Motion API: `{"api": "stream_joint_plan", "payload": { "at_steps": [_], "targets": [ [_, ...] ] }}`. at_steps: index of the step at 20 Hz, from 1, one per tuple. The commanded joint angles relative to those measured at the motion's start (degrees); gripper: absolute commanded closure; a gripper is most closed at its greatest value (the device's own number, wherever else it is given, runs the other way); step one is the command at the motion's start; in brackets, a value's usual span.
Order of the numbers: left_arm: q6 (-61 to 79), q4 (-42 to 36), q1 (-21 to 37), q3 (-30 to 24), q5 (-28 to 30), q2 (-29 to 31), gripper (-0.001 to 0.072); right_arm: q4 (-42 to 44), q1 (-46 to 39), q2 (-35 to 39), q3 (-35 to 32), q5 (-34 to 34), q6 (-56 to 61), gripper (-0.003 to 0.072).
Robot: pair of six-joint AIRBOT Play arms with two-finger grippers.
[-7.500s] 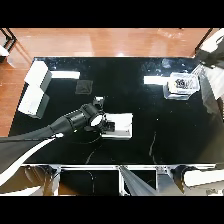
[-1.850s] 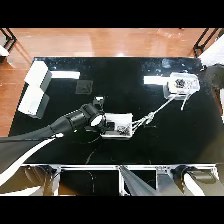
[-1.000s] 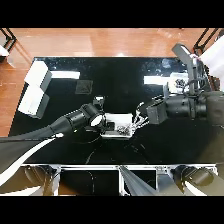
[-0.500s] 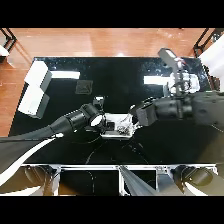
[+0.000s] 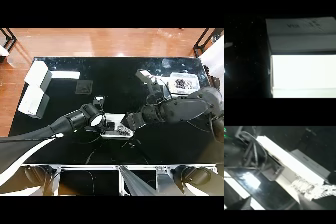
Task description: Fold the box and place the chain.
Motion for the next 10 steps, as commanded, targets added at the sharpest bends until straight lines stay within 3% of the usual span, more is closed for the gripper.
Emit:
{"api": "stream_joint_plan", "payload": {
  "at_steps": [1, 4, 6, 10],
  "targets": [
    [0.2, 0.0, 0.0, 0.0, -0.3, 0.0, 0.0687, -1.0, -4.3, 1.0, -1.0, -2.2, -5.3, -0.0014],
    [0.2, 0.0, 0.0, 0.0, -0.3, 0.0, 0.0686, -3.5, -14.8, 2.7, -1.8, -4.7, -15.4, -0.0014],
    [0.2, 0.5, 0.0, 0.0, -0.3, 0.0, 0.0686, -4.9, -20.7, 2.7, -6.0, -2.4, -26.4, -0.0014],
    [0.2, 1.1, 0.0, 0.1, -0.7, 0.0, 0.0687, -4.4, -20.7, -0.4, -16.3, 5.7, -46.7, -0.0014]
  ]
}}
